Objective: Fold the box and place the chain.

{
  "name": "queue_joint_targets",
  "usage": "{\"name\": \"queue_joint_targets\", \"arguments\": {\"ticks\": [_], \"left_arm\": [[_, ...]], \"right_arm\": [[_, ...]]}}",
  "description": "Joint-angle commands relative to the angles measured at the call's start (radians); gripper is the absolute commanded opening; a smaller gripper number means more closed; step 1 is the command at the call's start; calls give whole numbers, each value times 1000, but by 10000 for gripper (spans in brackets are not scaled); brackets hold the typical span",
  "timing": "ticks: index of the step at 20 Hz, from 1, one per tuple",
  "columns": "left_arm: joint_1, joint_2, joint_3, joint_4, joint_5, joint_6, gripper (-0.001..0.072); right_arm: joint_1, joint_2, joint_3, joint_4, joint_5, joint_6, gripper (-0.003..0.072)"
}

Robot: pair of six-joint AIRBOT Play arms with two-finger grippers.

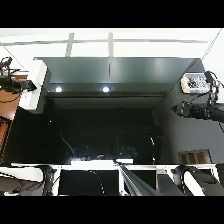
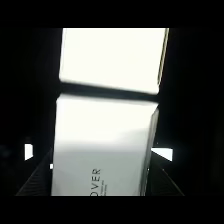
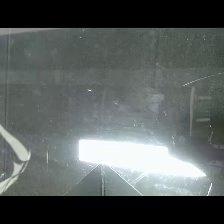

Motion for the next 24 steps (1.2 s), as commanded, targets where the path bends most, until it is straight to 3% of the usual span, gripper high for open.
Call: {"name": "queue_joint_targets", "arguments": {"ticks": [1,4,6,7,9,11,16,18,20,24], "left_arm": [[-24,7,109,150,-100,-66,716],[-22,66,243,169,-264,-166,715],[-23,121,256,123,-341,-291,712],[-23,142,245,96,-404,-347,605],[-34,193,179,-9,-511,-358,24],[-90,311,18,-121,-426,-259,24],[-287,716,-589,-187,115,-88,26],[-305,828,-756,-243,242,-113,26],[-305,888,-809,-252,256,-111,27],[-305,900,-816,-258,249,-113,26]], "right_arm": [[-1,0,1,-1,13,6,15],[-1,0,1,-24,19,5,15],[-1,0,1,-38,20,-11,15],[0,0,1,-38,22,-34,15],[1,0,1,-39,13,-83,15],[1,0,1,-46,-20,-113,15],[2,0,-32,-86,-255,-211,15],[7,0,-60,-81,-330,-362,15],[7,0,-61,-82,-353,-380,15],[6,0,-61,-82,-350,-380,15]]}}
